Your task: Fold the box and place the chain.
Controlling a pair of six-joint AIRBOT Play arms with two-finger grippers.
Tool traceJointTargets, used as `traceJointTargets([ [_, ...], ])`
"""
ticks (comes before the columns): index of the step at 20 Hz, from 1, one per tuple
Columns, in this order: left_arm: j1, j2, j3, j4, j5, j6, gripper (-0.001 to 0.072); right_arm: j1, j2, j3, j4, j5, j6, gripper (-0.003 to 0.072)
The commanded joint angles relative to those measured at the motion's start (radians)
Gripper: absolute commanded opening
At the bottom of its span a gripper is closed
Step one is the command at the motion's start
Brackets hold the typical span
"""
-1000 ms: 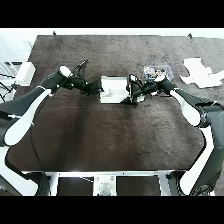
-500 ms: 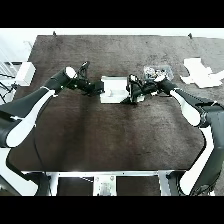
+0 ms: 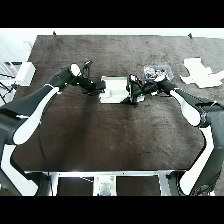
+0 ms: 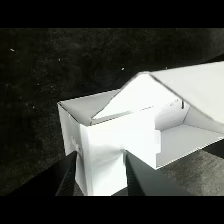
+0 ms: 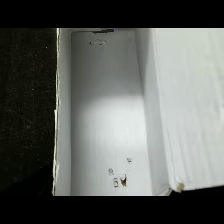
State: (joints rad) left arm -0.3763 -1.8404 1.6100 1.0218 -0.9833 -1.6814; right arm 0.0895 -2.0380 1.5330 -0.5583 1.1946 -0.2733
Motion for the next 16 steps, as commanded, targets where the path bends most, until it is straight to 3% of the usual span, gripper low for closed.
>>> traceJointTargets([
  [1, -0.016, -0.015, 0.026, 0.038, -0.008, -0.034, 0.0348, 0.001, 0.000, 0.000, 0.000, 0.000, 0.000, 0.0502],
  [8, -0.025, -0.021, 0.039, 0.106, -0.014, -0.073, 0.0347, 0.001, 0.000, 0.000, 0.000, 0.000, 0.001, 0.0502],
  [12, -0.037, -0.099, 0.184, 0.160, -0.159, -0.119, 0.0348, 0.001, 0.000, 0.000, 0.000, 0.000, 0.000, 0.0502],
  [16, -0.052, -0.145, 0.282, 0.207, -0.225, -0.148, 0.0348, 0.001, 0.000, 0.000, 0.000, 0.000, 0.000, 0.0502],
])
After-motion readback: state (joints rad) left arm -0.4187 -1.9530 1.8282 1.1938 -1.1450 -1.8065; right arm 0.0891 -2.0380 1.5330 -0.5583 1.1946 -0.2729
